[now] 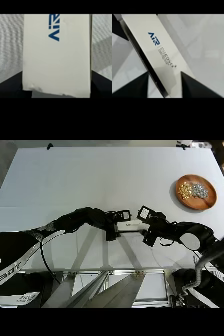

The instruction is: Fold the box and place the chain.

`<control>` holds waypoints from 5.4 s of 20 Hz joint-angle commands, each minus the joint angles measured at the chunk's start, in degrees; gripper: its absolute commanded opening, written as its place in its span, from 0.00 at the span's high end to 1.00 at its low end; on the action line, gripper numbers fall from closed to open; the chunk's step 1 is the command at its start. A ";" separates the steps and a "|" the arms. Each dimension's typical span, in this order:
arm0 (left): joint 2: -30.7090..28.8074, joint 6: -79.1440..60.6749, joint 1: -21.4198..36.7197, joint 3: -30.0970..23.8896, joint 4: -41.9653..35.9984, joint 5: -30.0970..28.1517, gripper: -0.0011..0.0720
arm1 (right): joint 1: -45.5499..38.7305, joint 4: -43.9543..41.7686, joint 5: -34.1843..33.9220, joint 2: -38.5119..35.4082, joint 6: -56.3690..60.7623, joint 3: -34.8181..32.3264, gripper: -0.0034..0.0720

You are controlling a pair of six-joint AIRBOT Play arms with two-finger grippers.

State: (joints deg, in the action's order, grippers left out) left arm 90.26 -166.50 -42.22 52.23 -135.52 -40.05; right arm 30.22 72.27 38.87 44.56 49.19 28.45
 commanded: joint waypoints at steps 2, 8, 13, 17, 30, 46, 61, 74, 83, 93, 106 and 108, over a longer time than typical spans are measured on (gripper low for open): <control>-0.02 0.02 -0.02 -0.02 -0.02 -0.02 0.55 | 0.02 -13.33 -0.81 -1.92 -1.16 -0.22 0.94; -0.02 0.02 -0.02 -0.02 -0.02 0.00 0.55 | 0.07 -28.33 -7.30 6.56 -10.16 -2.40 0.94; -0.02 0.02 -0.02 -0.02 -0.02 0.00 0.55 | 0.07 -29.90 -7.78 12.94 -12.22 -2.40 0.94; -0.04 0.02 -0.02 -0.02 -0.02 -0.02 0.55 | 0.07 -29.81 -4.85 14.03 -13.51 -2.89 0.94; -0.04 0.02 -0.02 -0.02 0.00 0.00 0.55 | 1.55 -27.06 -6.78 10.93 -13.25 -5.70 0.94; -0.04 0.02 -0.02 -0.02 -0.02 -0.04 0.55 | 1.55 12.87 20.48 -10.40 28.96 1.88 0.94; -5.60 1.79 4.02 0.00 0.66 2.91 0.86 | -19.15 16.33 37.97 -5.97 37.73 2.99 0.94; -9.44 54.47 42.51 -0.02 38.80 -6.01 0.76 | -19.15 15.74 34.05 -5.97 37.35 2.99 0.94; -9.44 55.58 63.28 -0.02 38.73 -12.59 0.78 | -19.15 14.05 33.77 -5.97 37.38 2.99 0.94; -10.19 55.52 65.75 -0.02 38.93 -17.35 0.18 | -19.15 11.98 34.05 -5.97 37.38 2.99 0.94; -24.17 56.19 65.48 -0.04 24.94 -30.51 0.08 | -19.15 10.16 35.06 -5.97 37.33 2.99 0.94; -24.68 56.11 63.63 -0.33 23.43 -37.64 0.62 | -19.15 9.11 36.46 -5.97 37.53 2.99 0.94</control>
State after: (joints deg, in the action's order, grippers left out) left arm 67.40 -110.45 22.76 52.10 -106.21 -68.18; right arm 11.09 82.56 74.17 38.57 86.46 31.42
